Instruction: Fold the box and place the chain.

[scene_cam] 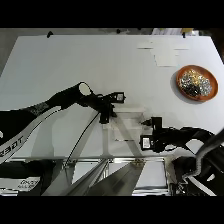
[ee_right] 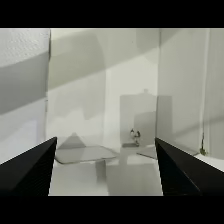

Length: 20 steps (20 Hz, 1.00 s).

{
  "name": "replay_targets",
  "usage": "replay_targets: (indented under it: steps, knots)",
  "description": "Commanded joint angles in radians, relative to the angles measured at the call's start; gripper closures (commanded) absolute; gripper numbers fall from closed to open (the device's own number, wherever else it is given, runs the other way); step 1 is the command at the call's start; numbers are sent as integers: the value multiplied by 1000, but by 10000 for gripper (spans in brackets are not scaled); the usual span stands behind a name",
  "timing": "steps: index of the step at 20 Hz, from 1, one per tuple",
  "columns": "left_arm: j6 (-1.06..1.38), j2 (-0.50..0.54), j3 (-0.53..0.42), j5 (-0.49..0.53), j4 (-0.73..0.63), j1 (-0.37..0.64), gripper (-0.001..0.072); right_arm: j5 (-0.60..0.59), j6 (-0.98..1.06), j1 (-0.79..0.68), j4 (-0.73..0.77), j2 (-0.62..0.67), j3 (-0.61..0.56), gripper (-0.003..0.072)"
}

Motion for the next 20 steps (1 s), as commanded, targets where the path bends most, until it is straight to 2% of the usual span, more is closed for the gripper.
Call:
replay_targets:
  steps: [1, 6, 9, 15, 17, 20]
  knots:
    - [0, -1, 0, 1, 0, 0, 699, -6, 21, -33, 0, -37, 0, 37]
    - [0, -1, 0, 1, 0, 0, 699, -11, -48, 3, 2, -148, -1, 37]
    - [0, -1, 0, 1, 0, 0, 699, -45, -50, 46, 2, -151, -17, 37]
    - [0, -1, 0, 1, 0, 0, 699, -135, -50, 47, -13, -151, -49, 37]
    - [0, -1, 0, 1, 0, 0, 699, -182, -50, 47, -57, -157, -51, 59]
    - [0, -1, 0, 1, 0, 0, 699, -197, -50, 47, -59, -158, -51, 58]
